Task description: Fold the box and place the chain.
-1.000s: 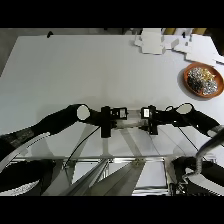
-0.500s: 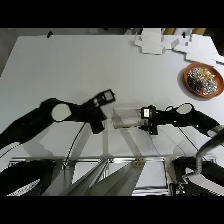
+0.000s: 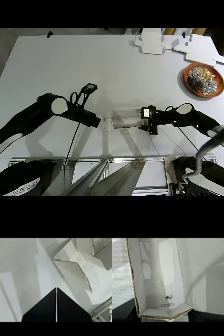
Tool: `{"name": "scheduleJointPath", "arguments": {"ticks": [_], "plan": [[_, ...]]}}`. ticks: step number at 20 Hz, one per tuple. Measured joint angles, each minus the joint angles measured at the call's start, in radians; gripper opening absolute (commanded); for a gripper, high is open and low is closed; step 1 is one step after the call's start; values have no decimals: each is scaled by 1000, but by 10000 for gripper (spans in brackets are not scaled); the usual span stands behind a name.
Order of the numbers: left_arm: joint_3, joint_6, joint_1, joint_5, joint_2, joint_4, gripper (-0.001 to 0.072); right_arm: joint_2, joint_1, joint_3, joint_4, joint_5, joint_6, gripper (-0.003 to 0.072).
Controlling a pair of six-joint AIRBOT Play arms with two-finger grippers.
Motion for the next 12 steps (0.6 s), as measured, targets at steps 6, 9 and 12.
{"name": "scheduleJointPath", "arguments": {"ticks": [6, 9, 12], "plan": [[0, -32, -23, 76, -174, -106, 5, 0, 0, 0, 0, 0, 0, 403], [0, -36, -37, 111, -200, -138, 5, 0, 0, 0, 0, 0, 0, 403], [0, -35, -43, 126, -200, -173, 5, 0, 0, 0, 0, 0, 0, 403]]}}
